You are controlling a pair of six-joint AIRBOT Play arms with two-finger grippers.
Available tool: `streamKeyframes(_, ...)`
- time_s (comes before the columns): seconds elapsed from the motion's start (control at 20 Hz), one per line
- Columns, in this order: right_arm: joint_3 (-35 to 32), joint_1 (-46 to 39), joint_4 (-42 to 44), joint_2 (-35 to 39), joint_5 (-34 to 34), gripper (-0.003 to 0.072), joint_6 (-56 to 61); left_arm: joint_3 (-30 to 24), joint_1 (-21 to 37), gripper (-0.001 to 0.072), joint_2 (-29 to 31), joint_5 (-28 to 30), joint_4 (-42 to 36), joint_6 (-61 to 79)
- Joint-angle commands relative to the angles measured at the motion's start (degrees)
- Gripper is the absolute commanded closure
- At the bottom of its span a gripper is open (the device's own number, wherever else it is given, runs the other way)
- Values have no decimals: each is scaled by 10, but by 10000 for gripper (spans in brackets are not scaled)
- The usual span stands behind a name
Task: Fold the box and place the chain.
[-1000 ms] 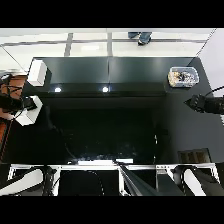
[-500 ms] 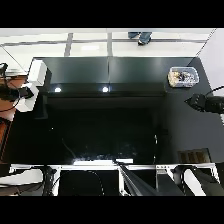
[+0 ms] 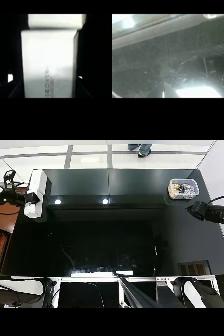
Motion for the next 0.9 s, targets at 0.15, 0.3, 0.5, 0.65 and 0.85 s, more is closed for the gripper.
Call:
streamKeyframes(0.15,0,23,1,0,-22,676,2,134,-7,-4,8,-96,-83,-4)
streamKeyframes(0.3,-3,64,-5,0,-43,676,1,197,-7,137,12,-201,-210,-4)
streamKeyframes(0.5,-3,152,-71,0,-82,676,2,171,-24,685,68,-306,-348,65)
streamKeyframes(0.65,-20,221,-93,0,-165,676,1,43,-83,686,174,-248,-350,107)
streamKeyframes(0.85,-95,255,-122,0,-286,676,2,-223,-169,685,371,19,-277,142)
